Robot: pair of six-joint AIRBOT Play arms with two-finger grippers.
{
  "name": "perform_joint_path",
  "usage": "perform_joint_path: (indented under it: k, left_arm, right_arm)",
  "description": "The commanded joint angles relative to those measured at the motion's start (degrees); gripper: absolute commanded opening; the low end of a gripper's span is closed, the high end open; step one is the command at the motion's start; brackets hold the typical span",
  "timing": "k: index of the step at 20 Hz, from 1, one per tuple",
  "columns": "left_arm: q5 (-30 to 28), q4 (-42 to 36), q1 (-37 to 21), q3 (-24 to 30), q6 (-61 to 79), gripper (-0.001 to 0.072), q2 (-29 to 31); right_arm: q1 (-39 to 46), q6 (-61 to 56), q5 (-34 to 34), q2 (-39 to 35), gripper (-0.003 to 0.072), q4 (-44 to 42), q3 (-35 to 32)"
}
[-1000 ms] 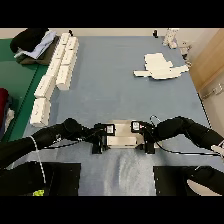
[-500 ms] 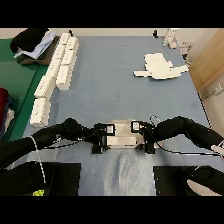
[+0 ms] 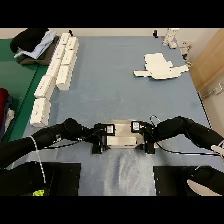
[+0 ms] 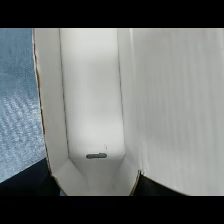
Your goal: Fold the box.
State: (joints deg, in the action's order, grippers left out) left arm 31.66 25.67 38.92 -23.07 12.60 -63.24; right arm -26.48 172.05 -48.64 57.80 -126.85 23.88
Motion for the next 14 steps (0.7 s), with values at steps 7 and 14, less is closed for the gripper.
perform_joint_path:
  k: [7,14]
  left_arm:
    - [-0.02,0.02,0.04,0.02,0.00,0.0455,-0.02]
    - [-0.02,0.02,0.04,0.02,0.00,0.0455,-0.02]
  right_arm:
    - [-0.04,-0.02,0.11,0.07,0.0523,-0.02,-0.04]
    - [-0.04,-13.35,-1.73,-2.99,0.0715,10.23,1.33]
